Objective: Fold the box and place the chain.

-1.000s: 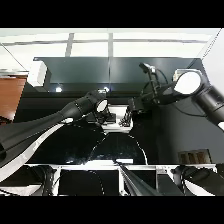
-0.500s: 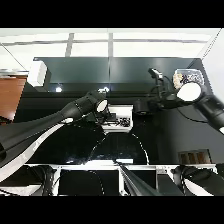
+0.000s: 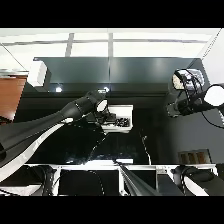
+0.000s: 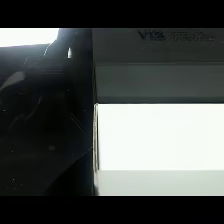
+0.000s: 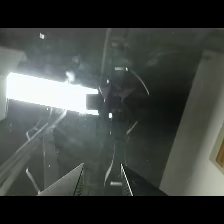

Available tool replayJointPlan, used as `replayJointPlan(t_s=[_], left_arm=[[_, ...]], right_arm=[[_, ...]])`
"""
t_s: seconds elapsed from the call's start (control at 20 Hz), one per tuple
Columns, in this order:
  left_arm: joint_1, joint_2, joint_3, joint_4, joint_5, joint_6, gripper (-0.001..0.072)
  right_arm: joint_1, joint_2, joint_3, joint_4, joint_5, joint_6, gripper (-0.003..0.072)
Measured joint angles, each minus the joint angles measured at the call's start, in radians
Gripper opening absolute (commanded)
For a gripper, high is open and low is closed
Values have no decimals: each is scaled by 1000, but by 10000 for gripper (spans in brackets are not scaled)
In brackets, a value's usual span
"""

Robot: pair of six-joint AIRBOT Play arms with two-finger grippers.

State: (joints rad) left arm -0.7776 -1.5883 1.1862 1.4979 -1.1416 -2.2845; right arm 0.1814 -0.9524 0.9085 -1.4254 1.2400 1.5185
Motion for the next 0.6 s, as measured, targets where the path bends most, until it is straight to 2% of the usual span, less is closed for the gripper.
replayJointPlan(t_s=[0.15, 0.2, 0.25, 0.3, 0.35, 0.6], left_arm=[[1, 1, 4, -7, -6, -3, 28], [1, 1, 5, -10, -13, 1, 57], [1, 3, 5, -11, -23, 4, 289], [1, 7, 8, -11, -16, 4, 579], [1, 10, 14, -11, -14, 3, 634], [-8, 93, 58, 63, -23, 28, 633]], right_arm=[[-7, 6, -2, 5, -33, 3, 281], [-9, 7, -1, 5, -46, 4, 280], [-10, 7, -2, 7, -53, 4, 280], [-10, 8, -2, 9, -60, 4, 281], [-11, 8, -1, 11, -64, 4, 280], [-12, 9, -2, 13, -74, 1, 280]])
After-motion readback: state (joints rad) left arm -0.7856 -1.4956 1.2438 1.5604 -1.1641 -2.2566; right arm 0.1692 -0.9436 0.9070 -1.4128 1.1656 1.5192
